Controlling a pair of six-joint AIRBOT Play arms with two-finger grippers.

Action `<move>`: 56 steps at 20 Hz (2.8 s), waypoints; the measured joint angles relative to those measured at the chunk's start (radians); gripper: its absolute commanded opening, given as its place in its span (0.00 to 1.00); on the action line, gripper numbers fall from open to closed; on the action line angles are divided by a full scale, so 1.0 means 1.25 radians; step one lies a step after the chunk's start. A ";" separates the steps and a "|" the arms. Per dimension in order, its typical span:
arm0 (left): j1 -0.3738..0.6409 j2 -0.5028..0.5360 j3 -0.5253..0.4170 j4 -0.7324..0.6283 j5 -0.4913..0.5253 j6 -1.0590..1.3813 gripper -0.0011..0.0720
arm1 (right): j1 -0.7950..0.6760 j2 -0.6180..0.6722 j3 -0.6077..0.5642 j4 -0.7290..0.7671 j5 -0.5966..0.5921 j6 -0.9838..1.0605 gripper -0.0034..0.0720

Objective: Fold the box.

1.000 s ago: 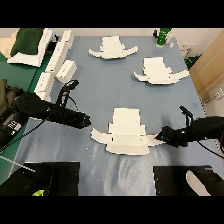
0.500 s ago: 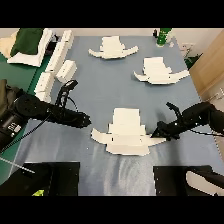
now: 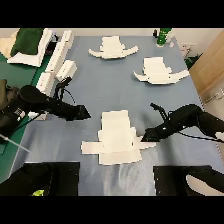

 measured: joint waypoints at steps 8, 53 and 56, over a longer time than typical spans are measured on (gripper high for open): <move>0.079 -0.243 0.010 -0.192 -0.087 0.273 0.61 | 0.136 0.066 -0.019 0.005 0.147 0.032 0.05; -0.033 -0.455 0.128 -0.238 -0.230 0.641 0.03 | 0.163 0.070 -0.015 -0.023 0.192 0.055 0.48; -0.043 -0.434 0.139 -0.260 -0.223 0.726 0.03 | 0.154 0.070 0.013 -0.103 0.190 0.098 0.48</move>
